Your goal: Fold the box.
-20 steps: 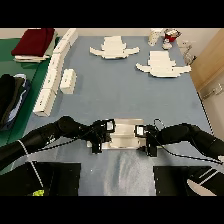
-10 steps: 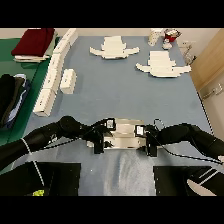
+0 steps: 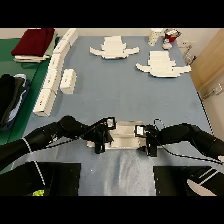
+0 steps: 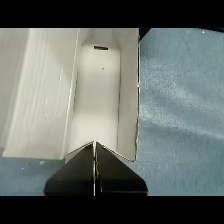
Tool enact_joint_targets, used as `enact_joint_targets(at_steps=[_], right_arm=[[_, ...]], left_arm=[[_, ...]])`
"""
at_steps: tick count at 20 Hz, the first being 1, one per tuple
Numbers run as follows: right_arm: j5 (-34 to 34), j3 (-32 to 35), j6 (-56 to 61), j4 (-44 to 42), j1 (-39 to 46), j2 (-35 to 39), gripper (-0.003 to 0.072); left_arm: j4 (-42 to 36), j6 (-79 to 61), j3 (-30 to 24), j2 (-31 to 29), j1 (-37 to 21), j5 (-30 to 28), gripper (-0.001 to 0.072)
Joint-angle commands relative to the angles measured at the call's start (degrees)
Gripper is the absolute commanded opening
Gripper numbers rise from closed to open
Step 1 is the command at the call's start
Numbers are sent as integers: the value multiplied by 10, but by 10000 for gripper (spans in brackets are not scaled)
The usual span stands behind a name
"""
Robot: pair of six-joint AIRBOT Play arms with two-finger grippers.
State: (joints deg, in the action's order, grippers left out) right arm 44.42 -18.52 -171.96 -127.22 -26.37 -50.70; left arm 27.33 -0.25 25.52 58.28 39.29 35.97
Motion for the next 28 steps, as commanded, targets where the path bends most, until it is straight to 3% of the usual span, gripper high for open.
enact_joint_targets(at_steps=[1, 3, 6, 8, 11, 15, 18, 20, 24, 28], right_arm=[[0, 0, 0, 0, 0, 0, 458], [0, 0, 0, 0, 0, 0, 459], [0, 0, 0, 0, 0, 0, 459], [0, 0, 0, 0, 0, 0, 458], [0, 0, 0, 0, 0, 0, 458], [0, 0, 0, 0, 0, 0, 458], [0, 0, 0, 0, 0, 0, 458], [0, 0, 0, 0, 0, 0, 459], [0, 0, 0, 0, 0, 0, 459], [0, 0, 0, 0, 0, 0, 459]], left_arm=[[122, 174, 10, -15, -1, 15, 15], [249, 334, 24, -43, -1, 39, 14], [394, 568, 57, -99, -5, 132, 14], [425, 683, 73, -136, -32, 183, 14], [432, 816, 79, -175, -127, 235, 14], [429, 858, 69, -166, -261, 299, 15], [380, 858, 34, -146, -283, 288, 15], [289, 842, -9, -129, -272, 238, 14], [196, 827, -60, -115, -210, 131, 14], [160, 828, -60, -108, -139, 87, 14]])
